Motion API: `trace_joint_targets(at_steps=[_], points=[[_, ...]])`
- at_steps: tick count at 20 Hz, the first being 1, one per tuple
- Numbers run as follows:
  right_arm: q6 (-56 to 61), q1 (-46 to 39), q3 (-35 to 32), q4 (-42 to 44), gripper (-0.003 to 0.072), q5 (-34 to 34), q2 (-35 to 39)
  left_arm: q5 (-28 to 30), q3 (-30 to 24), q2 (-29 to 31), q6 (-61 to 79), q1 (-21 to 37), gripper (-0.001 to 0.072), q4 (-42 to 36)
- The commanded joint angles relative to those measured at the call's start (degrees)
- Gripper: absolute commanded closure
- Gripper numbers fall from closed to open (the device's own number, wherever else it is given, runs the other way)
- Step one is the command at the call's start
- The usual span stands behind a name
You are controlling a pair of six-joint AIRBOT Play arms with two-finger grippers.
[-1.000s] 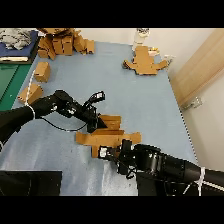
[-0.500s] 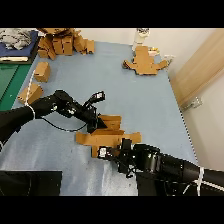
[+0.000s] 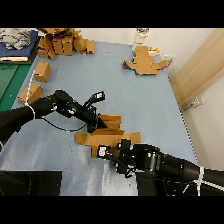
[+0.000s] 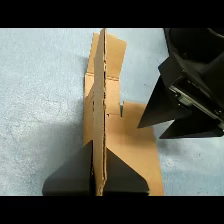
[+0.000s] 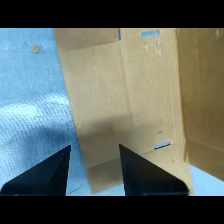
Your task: Fold the box.
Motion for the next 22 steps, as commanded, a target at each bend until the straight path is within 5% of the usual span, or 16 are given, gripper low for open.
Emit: trace_joint_targets(at_steps=[1,22], points=[[0.2,-0.1,0.3,-3.8,0.0191,-0.1,-0.1,0.0,0.0,0.0,0.0,-0.1,0.0696,0.0],[0.2,0.0,2.6,-2.2,0.0191,3.5,0.2,-0.5,0.0,0.0,0.0,-0.1,0.0696,0.0]])
